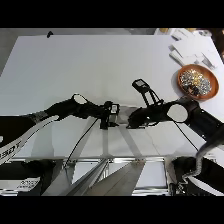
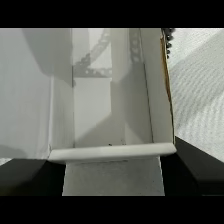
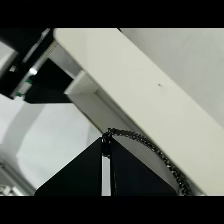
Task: Fold the box and place the chain.
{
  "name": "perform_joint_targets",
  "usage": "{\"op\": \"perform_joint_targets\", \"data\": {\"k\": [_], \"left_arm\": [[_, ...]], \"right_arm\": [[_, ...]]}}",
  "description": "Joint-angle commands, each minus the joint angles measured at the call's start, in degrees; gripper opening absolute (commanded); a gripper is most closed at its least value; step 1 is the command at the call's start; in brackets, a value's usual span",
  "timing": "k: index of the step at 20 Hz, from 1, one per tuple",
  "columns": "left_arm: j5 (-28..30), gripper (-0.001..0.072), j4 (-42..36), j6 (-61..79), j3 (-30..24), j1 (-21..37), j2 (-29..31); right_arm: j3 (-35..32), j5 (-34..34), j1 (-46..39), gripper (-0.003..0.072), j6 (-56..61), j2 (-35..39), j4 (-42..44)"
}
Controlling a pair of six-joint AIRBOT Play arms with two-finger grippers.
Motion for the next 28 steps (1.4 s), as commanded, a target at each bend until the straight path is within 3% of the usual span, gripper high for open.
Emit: {"op": "perform_joint_targets", "data": {"k": [1, 2, 5, 9, 11, 15, 19, 22, 28], "left_arm": [[0.02, 0.0149, 0.0, 0.02, 0.0, 0.02, 0.0], [0.02, 0.0149, 0.0, 0.02, 0.0, 0.0, 0.0], [0.02, 0.0149, 0.0, 0.02, 0.0, 0.02, 0.0], [0.04, 0.0149, 0.0, 0.02, 0.0, 0.02, 0.0], [0.02, 0.0149, 0.0, 0.02, 0.0, 0.02, 0.0], [0.02, 0.0149, 0.0, 0.02, 0.0, 0.02, -0.02], [0.04, 0.0149, 0.0, 0.02, 0.0, 0.02, 0.0], [0.02, 0.0149, 0.02, 0.02, 0.0, 0.02, 0.0], [0.02, 0.0149, 0.0, 0.02, 0.0, 0.02, 0.0]], "right_arm": [[-0.04, -2.05, 0.42, 0.0021, 0.57, -3.08, -2.12], [-0.04, -2.45, 0.42, 0.0024, 0.66, -3.08, -2.12], [0.02, -2.23, -0.17, 0.0206, 1.64, -2.6, -1.51], [2.71, 4.07, -4.2, 0.0181, 1.55, 3.69, -2.82], [4.04, 8.57, -7.45, 0.0018, 1.57, 8.41, -7.08], [3.65, 18.03, -19.41, 0.002, 5.38, 12.52, -22.23], [-1.09, 12.33, -31.85, 0.0023, 5.95, 9.22, -22.62], [-2.69, 4.79, -32.52, 0.0203, 5.9, 4.92, -22.01], [-2.67, -5.4, -32.5, 0.0203, 5.88, -5.2, -22.71]]}}
